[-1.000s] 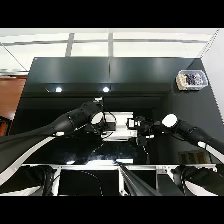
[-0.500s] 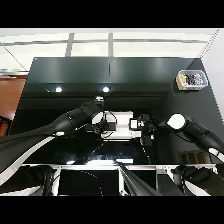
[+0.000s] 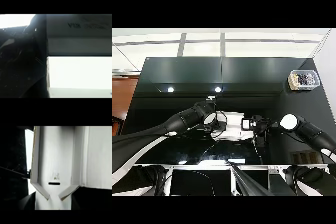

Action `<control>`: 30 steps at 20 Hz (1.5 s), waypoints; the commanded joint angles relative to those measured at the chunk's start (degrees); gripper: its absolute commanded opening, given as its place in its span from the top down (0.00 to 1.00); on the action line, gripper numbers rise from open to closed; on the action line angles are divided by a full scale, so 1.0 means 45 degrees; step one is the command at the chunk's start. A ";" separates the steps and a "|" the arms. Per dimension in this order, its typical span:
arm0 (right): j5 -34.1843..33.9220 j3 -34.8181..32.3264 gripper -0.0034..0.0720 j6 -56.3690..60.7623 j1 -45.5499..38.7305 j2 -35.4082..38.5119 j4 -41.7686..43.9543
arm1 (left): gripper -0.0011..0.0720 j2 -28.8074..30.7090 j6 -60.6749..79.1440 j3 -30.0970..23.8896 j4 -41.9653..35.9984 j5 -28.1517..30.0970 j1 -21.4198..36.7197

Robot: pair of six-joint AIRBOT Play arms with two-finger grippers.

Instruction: Fold the box and place the chain.

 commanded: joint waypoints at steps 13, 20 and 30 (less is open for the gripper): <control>-0.2302 -0.0005 0.70 0.0039 0.1039 -0.1452 0.4002 | 0.95 -0.0005 -0.0015 0.0015 -0.0097 -0.0058 -0.0005; -0.2200 -0.0005 0.70 0.0607 0.1035 -0.1452 0.3657 | 0.95 -0.0005 -0.0015 0.0015 -0.0097 -0.0053 -0.0005; 0.0510 0.0690 0.94 1.4056 -0.2720 0.1404 -0.3589 | 0.95 -0.0005 -0.0015 0.0015 -0.0092 -0.0039 0.0000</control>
